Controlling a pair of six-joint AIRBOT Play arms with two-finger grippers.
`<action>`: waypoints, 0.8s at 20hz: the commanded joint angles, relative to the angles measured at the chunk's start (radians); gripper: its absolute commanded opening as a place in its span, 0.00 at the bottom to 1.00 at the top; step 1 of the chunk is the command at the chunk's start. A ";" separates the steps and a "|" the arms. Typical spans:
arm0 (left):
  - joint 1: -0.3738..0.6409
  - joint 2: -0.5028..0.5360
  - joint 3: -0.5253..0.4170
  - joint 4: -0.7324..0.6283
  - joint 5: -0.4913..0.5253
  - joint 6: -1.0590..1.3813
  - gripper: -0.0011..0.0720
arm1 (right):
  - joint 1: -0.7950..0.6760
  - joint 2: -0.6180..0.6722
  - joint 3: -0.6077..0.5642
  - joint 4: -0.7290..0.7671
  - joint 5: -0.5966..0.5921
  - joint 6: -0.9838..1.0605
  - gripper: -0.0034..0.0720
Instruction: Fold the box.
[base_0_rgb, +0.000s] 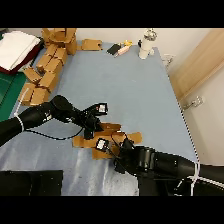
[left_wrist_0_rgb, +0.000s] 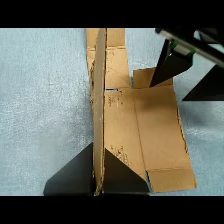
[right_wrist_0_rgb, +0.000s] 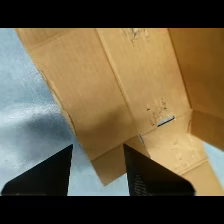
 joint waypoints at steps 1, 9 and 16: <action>0.000 0.001 0.000 0.000 0.001 0.000 0.03 | 0.008 -0.053 -0.005 -0.087 0.024 -0.019 0.68; 0.000 0.001 0.000 0.000 0.001 0.000 0.03 | 0.008 -0.012 0.027 -0.119 -0.026 -0.018 0.68; 0.000 0.000 0.000 0.000 0.001 0.000 0.03 | 0.008 0.018 0.027 -0.130 -0.032 -0.018 0.68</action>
